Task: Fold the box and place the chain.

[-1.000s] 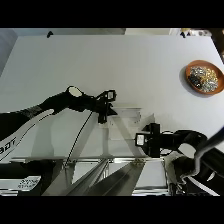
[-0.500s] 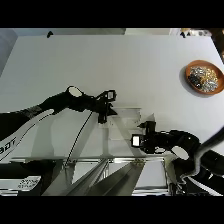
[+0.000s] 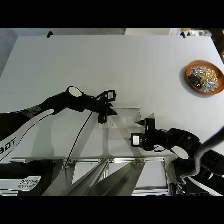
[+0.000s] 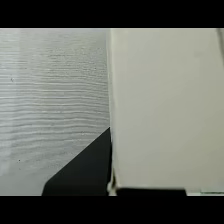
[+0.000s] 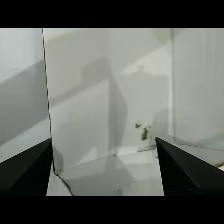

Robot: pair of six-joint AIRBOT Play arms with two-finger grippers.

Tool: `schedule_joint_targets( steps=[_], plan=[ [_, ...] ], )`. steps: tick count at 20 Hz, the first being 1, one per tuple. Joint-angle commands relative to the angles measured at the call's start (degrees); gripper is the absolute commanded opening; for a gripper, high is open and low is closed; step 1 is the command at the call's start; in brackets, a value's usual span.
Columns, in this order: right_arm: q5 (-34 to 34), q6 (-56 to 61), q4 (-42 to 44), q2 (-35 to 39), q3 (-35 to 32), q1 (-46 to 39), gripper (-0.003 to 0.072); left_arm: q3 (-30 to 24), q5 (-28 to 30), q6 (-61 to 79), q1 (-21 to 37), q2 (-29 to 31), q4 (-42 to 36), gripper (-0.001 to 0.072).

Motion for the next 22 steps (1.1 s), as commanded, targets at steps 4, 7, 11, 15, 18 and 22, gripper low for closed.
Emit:
schedule_joint_targets(
  steps=[4, 7, 11, 15, 18, 22],
  plan=[
    [2.23, 0.0, -0.39, 1.27, 2.99, -6.6, 0.0689, 0.02, 0.0, 0.02, -0.02, -0.02, 0.02, 0.001],
    [3.32, -0.48, 1.31, 1.27, 4.76, -6.69, 0.0689, 0.02, 0.0, 0.02, -0.02, -0.02, 0.02, 0.0009],
    [4.63, -4.48, 6.01, 1.25, 5.62, -9.94, 0.0689, 0.0, -0.02, 0.02, -0.02, 0.0, 0.02, 0.0009],
    [6.08, -4.57, 9.92, 1.05, 5.62, -13.62, 0.0689, 0.0, -0.02, 0.02, -0.02, 0.0, 0.02, 0.0009],
    [6.03, -9.14, 13.66, -0.96, 5.66, -15.54, 0.0689, 0.0, 0.0, 0.02, -0.02, 0.0, 0.0, 0.001],
    [7.45, -16.35, 20.11, -5.6, 6.73, -18.75, 0.0689, 0.02, 0.0, 0.02, -0.02, 0.02, 0.0, 0.001]
  ],
)
